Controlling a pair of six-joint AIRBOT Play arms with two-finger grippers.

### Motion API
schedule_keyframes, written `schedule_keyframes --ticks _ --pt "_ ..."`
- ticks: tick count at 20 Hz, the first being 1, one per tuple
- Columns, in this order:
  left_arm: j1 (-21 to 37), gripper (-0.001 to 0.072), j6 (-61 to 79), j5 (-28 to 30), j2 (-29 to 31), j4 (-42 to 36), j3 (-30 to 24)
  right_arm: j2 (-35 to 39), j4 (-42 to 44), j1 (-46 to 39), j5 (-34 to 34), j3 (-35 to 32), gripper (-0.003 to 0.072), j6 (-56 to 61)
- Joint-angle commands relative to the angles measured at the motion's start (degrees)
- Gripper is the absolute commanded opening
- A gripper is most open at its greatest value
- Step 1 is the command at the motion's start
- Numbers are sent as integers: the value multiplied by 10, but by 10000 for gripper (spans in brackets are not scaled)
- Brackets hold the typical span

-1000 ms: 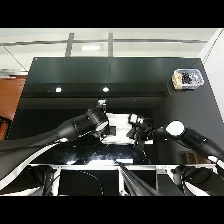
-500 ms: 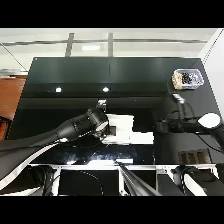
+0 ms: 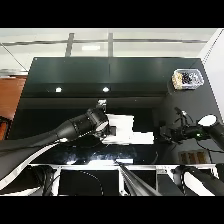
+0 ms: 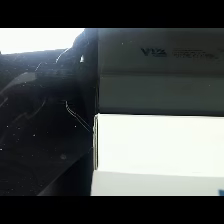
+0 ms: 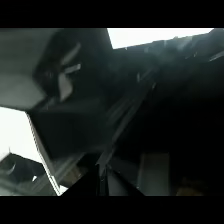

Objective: Fold the box and place the chain.

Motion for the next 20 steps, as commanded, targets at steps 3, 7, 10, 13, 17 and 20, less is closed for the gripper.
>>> schedule_keyframes --ticks 3,7,10,13,17,20 --pt "0 28 0 0 0 0 0 -46 83 76 -35 -2 43 -35" --pt "0 27 0 0 0 0 0 -63 150 132 -67 -1 42 -83" --pt "0 28 0 0 0 0 0 -62 211 134 -13 10 216 -160" --pt "0 28 0 0 0 0 0 -62 218 134 34 24 561 -174" --pt "0 28 0 0 0 0 0 -62 234 135 49 32 709 -175" --pt "0 27 0 0 0 0 0 -62 236 162 22 32 676 -143"
